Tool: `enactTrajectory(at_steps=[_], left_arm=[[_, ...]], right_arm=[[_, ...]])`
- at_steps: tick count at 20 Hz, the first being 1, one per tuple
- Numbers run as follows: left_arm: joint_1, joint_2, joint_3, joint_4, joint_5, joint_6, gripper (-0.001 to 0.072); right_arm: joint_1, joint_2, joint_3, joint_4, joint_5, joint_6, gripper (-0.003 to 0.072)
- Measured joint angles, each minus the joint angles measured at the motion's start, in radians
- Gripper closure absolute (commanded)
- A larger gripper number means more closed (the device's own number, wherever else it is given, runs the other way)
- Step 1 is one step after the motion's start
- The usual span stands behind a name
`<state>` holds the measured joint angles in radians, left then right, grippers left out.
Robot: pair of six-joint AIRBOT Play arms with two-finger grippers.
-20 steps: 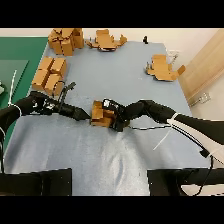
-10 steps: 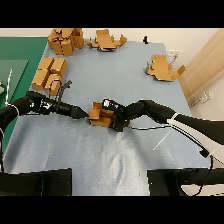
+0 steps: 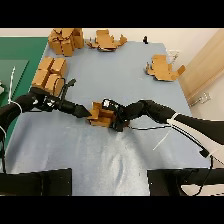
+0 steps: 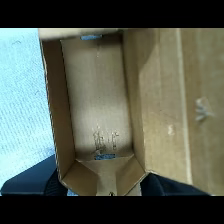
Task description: Fold the box.
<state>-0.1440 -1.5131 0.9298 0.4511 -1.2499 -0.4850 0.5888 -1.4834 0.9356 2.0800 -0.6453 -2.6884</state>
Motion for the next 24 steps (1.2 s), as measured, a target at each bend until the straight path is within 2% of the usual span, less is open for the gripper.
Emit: enactTrajectory(at_steps=[8,12,24], left_arm=[[-0.142,0.000,0.201,0.261,-0.052,-0.380,0.0284],[-0.208,0.000,0.227,0.369,-0.043,-0.539,0.0285],[-0.345,0.001,0.237,0.547,0.142,-0.928,0.0285]], right_arm=[[0.000,0.000,0.000,0.000,0.000,0.000,0.0679],[0.000,0.000,0.000,0.000,0.000,-0.001,0.0679],[0.000,0.000,0.000,0.000,0.000,0.000,0.0678]])
